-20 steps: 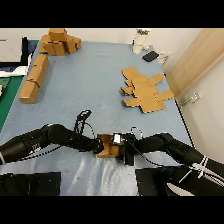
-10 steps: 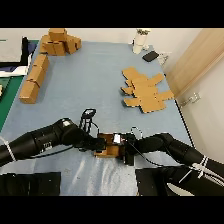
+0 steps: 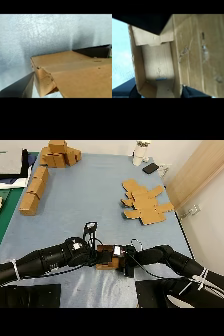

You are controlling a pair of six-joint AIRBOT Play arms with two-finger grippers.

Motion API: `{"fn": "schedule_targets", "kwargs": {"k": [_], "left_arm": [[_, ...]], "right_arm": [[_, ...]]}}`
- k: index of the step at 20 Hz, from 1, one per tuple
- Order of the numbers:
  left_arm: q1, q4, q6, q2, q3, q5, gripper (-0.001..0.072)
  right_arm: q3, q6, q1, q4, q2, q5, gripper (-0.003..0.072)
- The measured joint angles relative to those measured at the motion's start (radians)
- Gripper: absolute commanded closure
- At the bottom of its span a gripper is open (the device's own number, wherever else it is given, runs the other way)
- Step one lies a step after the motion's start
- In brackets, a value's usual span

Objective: Fold the box.

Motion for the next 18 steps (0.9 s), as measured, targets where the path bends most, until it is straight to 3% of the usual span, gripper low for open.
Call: {"fn": "schedule_targets", "kwargs": {"k": [4,14,18], "left_arm": [[-0.007,0.015,-0.025,-0.001,0.002,0.021,0.0245],[-0.037,0.061,-0.104,-0.005,0.003,-0.099,0.0245],[-0.040,0.082,-0.099,-0.058,0.040,-0.115,0.0245]], "right_arm": [[0.000,-0.001,0.000,-0.001,0.000,0.000,0.0193],[0.000,-0.001,0.000,0.000,0.000,0.000,0.0193],[0.000,0.000,0.000,0.000,0.000,0.000,0.0194]]}}
